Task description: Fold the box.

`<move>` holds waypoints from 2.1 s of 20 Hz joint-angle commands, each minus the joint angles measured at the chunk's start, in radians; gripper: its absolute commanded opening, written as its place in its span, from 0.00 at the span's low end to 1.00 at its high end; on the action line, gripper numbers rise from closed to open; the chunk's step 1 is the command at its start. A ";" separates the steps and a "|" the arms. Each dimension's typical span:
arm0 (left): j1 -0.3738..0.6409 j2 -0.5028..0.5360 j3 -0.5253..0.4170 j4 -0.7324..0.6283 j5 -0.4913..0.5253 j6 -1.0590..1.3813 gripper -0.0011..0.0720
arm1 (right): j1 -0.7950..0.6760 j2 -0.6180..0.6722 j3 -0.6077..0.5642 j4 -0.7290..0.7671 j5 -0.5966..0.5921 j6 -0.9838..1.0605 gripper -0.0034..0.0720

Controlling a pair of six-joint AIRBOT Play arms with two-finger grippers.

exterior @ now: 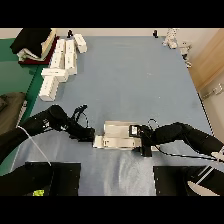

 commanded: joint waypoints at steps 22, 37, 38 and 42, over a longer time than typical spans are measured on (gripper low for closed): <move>0.003 -0.016 0.093 -0.009 -0.179 0.029 0.61 | 0.001 0.000 0.000 0.000 0.000 0.000 0.71; -0.080 -0.001 0.128 -0.106 -0.140 0.031 0.61 | 0.001 0.000 0.000 0.000 0.000 0.000 0.71; -0.093 -0.006 0.128 -0.109 -0.138 0.030 0.61 | 0.000 0.000 0.000 0.000 0.000 0.000 0.71; -0.094 -0.005 0.150 -0.105 -0.175 0.031 0.48 | 0.001 0.000 0.000 0.000 0.000 0.000 0.71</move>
